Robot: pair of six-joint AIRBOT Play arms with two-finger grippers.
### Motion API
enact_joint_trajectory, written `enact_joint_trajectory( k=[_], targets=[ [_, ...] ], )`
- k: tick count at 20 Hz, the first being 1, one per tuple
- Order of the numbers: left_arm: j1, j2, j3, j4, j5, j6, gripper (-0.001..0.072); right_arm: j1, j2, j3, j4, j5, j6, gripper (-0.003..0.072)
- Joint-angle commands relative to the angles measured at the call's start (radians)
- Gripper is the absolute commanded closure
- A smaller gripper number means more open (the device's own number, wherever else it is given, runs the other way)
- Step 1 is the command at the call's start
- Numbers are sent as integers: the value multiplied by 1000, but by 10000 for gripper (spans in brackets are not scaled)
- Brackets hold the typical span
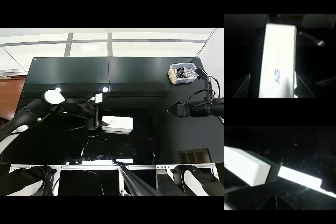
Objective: Fold the box and place the chain.
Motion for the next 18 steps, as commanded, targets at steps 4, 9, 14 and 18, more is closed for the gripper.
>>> enact_joint_trajectory(
  k=[4, 9, 14, 18],
  targets=[
    [-116, -233, 164, -130, 53, -86, -2, -11, 7, -39, 20, -18, 0, 669],
    [-100, -282, 172, -116, 17, -108, -1, -11, 7, -59, 21, -38, -16, 669],
    [-106, -289, 173, -25, -39, -169, -1, -11, 7, -64, 20, -58, -25, 668],
    [-106, -289, 173, -10, -77, -169, -1, -11, 7, -64, 20, -60, -26, 668]
  ],
)
